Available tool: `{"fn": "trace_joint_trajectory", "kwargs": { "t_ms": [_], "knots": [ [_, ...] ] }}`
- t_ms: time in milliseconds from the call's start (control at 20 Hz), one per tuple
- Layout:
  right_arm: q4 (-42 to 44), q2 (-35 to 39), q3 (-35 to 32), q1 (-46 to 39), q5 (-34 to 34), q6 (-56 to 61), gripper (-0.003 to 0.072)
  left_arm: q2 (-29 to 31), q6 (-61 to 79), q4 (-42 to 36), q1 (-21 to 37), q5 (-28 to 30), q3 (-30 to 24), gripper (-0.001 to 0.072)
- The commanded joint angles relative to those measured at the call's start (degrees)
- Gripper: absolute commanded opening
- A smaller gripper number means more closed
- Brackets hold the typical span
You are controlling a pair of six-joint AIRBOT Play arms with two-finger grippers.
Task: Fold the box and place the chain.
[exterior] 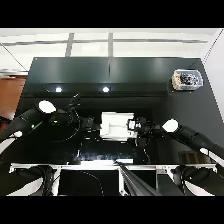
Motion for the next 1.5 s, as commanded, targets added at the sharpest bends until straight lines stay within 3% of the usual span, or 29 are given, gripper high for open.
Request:
{"fn": "trace_joint_trajectory", "kwargs": {
  "t_ms": [0,400,750,1000,1150,1200,1250,1450],
  "knots": [
    [0.0,0.0,0.0,0.0,0.0,0.0,0.0417,0.1,-1.2,0.6,-4.0,4.0,1.0,0.0657],
    [0.0,0.0,0.0,0.0,0.0,0.0,0.0417,0.1,-19.9,17.7,-14.1,8.2,4.2,0.0657],
    [0.0,0.0,0.0,0.0,-0.2,0.2,0.0417,-0.9,-43.8,39.3,-23.5,7.4,9.4,0.0656],
    [0.0,0.0,0.0,0.0,-0.2,0.2,0.0417,-5.7,-53.8,45.7,-26.7,0.0,15.7,0.0627],
    [0.0,0.0,0.0,0.0,-0.2,0.2,0.0417,-7.5,-56.6,45.9,-28.1,-1.0,16.9,0.0618],
    [0.0,0.0,0.0,0.0,-0.2,0.2,0.0417,-7.7,-57.6,45.9,-28.4,-0.7,16.9,0.0574],
    [0.0,0.0,0.0,0.0,-0.2,0.2,0.0417,-7.8,-57.6,45.6,-29.0,-0.5,16.9,0.0465],
    [0.0,0.0,0.0,0.0,-0.2,0.2,0.0417,-8.5,-59.3,45.9,-29.6,-0.3,16.9,0.0456]
  ]
}}
